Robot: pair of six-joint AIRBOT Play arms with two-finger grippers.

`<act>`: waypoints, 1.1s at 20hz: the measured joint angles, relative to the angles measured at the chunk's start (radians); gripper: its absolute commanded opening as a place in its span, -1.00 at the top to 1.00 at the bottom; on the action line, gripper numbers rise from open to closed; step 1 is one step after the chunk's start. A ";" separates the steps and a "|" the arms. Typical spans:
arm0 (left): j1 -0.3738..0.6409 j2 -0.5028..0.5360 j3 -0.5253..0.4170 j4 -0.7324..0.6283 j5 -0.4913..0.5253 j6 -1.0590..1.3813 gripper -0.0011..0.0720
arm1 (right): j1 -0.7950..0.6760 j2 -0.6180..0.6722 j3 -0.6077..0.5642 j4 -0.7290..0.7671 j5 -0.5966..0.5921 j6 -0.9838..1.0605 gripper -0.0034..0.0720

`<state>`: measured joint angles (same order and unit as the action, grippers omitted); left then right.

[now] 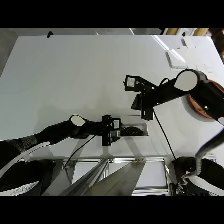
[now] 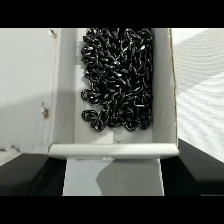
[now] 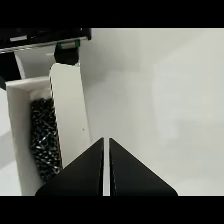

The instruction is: Fold the box and place the chain.

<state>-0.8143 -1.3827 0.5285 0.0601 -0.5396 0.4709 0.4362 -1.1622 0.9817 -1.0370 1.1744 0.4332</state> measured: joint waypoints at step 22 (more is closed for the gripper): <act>0.001 0.000 0.000 -0.002 0.000 -0.003 0.22 | 0.179 0.137 -0.301 0.004 -0.219 -0.230 0.65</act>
